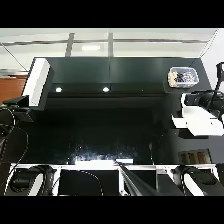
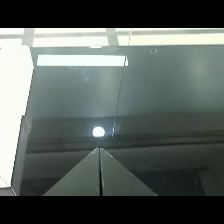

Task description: Fold the box and place the chain.

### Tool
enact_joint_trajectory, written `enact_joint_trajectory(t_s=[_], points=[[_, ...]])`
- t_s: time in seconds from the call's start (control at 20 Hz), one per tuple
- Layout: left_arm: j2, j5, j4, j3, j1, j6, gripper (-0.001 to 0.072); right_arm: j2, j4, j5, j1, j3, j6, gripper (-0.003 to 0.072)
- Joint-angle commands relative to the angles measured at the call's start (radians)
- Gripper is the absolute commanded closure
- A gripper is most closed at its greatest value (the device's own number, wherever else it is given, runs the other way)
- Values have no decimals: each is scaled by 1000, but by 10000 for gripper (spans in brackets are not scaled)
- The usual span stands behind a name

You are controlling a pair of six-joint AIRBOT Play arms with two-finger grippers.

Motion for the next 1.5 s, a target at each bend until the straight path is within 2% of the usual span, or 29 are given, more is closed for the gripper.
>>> enact_joint_trajectory(t_s=[0.0, 0.15, 0.2, 0.25, 0.3, 0.35, 0.5, 0.65, 0.75, 0.85, 1.05, 1.25, 1.35, 1.45], points=[[0, 25, -5, 1, 0, 0, 682, 0, 171, 79, 0, 0, 29, 685], [-1, 10, -62, -6, 0, 0, 681, 0, 387, 233, 2, 0, 29, 682], [-2, 6, -78, -17, 0, 0, 667, 0, 398, 272, 2, 0, 30, 544], [-4, -4, -94, -32, 0, 0, 462, 0, 397, 296, 2, 0, 48, 196], [-6, -21, -116, -50, 0, 0, 87, 0, 394, 316, 2, 0, 65, 12], [-13, -51, -140, -67, 0, -4, -3, 0, 393, 328, 2, 0, 68, 12], [-40, -201, -208, -88, 0, -3, -2, 0, 355, 340, 1, 0, 68, 13], [-49, -310, -236, -90, 0, -3, -2, 0, 201, 326, -2, 0, 105, 12], [-50, -325, -245, -94, 0, -5, -2, 0, 30, 325, -54, 4, 233, 13], [-69, -325, -262, -93, 0, -22, -1, -2, -50, 287, -197, 29, 268, 12], [-187, -352, -356, -93, 0, -33, -2, -60, -26, 184, -579, 62, 251, 12], [-304, -354, -378, -79, 0, -37, -2, -269, 136, 188, -940, 196, 92, 13], [-335, -339, -378, -71, 0, -41, -2, -396, 238, 264, -1056, 300, -2, 13], [-344, -297, -373, -71, 0, -41, -2, -560, 373, 415, -1134, 423, -183, 12]])
